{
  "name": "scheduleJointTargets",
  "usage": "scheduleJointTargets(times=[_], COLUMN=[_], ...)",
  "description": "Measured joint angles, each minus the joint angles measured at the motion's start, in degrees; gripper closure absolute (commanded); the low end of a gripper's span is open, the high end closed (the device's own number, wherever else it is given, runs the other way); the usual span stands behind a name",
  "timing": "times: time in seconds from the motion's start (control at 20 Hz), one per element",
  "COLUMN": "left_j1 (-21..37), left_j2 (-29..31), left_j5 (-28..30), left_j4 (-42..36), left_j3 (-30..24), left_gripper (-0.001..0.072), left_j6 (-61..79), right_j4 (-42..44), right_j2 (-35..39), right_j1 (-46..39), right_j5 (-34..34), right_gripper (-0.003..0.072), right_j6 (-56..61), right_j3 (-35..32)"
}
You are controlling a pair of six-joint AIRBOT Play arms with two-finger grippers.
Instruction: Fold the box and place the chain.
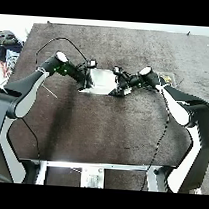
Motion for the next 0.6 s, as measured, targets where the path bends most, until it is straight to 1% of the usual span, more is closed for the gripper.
scheduleJointTargets(times=[0.3, 0.35, 0.4, 0.45, 0.5, 0.55, 0.6], left_j1=[0.1, 0.1, 0.1, 0.1, 0.1, 0.4, 0.8], left_j2=[0.0, 0.0, 0.0, 0.0, 0.0, 0.1, 0.3], left_j5=[-0.1, -0.1, -0.1, -0.1, -0.5, -0.7, -1.2], left_j4=[-0.4, -0.3, -0.3, -0.2, 0.2, 0.4, 0.3], left_j3=[-0.9, -0.9, -1.0, -1.0, -1.0, -1.0, -1.0], left_gripper=[0.0087, 0.0101, 0.0203, 0.0364, 0.0505, 0.0594, 0.0606], left_j6=[0.2, 0.2, 0.2, 0.1, 0.1, 0.0, -0.3], right_j4=[0.0, 0.0, 0.0, 0.0, 0.0, 0.0, 0.0], right_j2=[0.0, 0.0, 0.0, 0.0, 0.0, 0.0, 0.0], right_j1=[0.0, 0.0, 0.0, 0.0, 0.0, 0.0, 0.0], right_j5=[0.0, 0.0, 0.0, 0.0, 0.0, 0.0, 0.0], right_gripper=[0.0223, 0.0223, 0.0223, 0.0223, 0.0223, 0.0223, 0.0223], right_j6=[-0.1, 0.0, 0.0, 0.0, 0.0, 0.0, 0.1], right_j3=[0.0, 0.0, 0.0, 0.0, 0.0, 0.0, 0.0])
